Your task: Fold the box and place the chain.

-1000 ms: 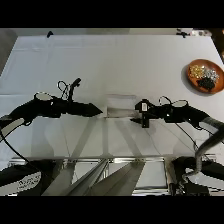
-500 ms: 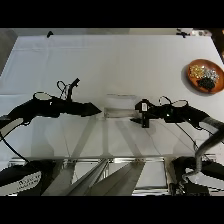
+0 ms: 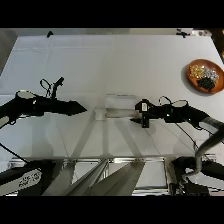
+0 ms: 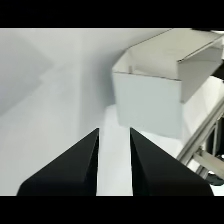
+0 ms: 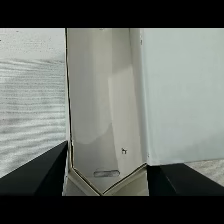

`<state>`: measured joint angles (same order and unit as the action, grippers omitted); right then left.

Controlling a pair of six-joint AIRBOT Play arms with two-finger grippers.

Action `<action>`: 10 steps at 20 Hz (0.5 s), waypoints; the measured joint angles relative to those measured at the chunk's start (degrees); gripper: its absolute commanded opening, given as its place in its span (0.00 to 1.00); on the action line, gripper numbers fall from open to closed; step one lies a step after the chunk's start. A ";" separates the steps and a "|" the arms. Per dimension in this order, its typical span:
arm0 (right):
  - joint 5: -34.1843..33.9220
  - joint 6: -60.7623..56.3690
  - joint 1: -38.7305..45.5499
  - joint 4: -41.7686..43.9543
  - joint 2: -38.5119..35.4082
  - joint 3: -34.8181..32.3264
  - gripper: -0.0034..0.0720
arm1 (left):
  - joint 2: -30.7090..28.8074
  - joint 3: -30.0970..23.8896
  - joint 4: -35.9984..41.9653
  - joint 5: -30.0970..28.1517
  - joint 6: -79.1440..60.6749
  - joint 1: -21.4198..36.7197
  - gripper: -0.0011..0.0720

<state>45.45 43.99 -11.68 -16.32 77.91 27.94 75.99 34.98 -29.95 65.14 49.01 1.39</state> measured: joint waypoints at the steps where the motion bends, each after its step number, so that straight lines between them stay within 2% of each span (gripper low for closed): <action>1: 0.00 -0.02 0.00 0.00 0.00 0.00 0.58 | 0.37 0.00 -1.29 -0.35 0.90 -0.09 0.30; 4: 0.00 0.00 0.00 0.00 0.00 0.00 0.58 | 2.21 0.00 -2.67 -2.47 2.32 -2.82 0.31; 10: 0.00 -0.02 0.00 0.00 0.00 0.00 0.58 | 6.14 0.00 1.64 -7.41 1.55 -10.60 0.30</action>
<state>45.45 43.97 -11.68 -16.32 77.91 27.94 82.13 34.98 -28.32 57.74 50.57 -9.21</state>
